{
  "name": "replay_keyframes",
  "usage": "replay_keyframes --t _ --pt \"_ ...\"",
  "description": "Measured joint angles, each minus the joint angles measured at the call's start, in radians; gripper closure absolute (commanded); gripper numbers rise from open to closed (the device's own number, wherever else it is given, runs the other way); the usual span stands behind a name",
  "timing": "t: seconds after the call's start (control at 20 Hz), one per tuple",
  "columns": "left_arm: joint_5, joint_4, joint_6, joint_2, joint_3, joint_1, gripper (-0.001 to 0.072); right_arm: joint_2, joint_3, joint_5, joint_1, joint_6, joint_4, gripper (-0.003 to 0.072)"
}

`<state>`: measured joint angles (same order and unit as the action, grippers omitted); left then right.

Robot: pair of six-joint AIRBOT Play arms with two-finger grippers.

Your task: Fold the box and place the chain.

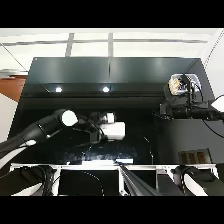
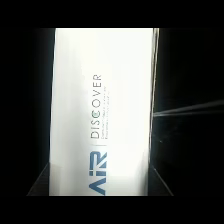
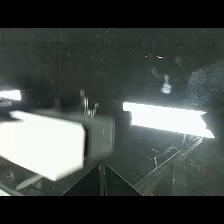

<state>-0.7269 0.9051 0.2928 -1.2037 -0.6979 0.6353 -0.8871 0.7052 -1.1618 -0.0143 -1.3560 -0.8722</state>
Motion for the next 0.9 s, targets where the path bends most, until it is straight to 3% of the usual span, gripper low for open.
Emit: replay_keyframes --t 0.2,0.45,0.65,0.9 --pt "-0.048 0.116 0.167 0.034 -0.081 -0.222 0.0525 0.0 0.0 0.0 0.0 0.006 0.0 0.0644" --pt "-0.061 0.173 0.325 -0.001 -0.244 -0.622 0.0526 0.0 0.0 0.0 0.0 0.007 0.004 0.0643" --pt "-0.079 0.188 0.433 -0.166 -0.444 -0.864 0.0526 0.0 0.0 0.0 0.0 0.026 0.006 0.0643" --pt "-0.105 0.301 0.521 -0.408 -0.694 -0.991 0.0526 0.0 0.0 0.007 0.0 0.036 0.007 0.0644"
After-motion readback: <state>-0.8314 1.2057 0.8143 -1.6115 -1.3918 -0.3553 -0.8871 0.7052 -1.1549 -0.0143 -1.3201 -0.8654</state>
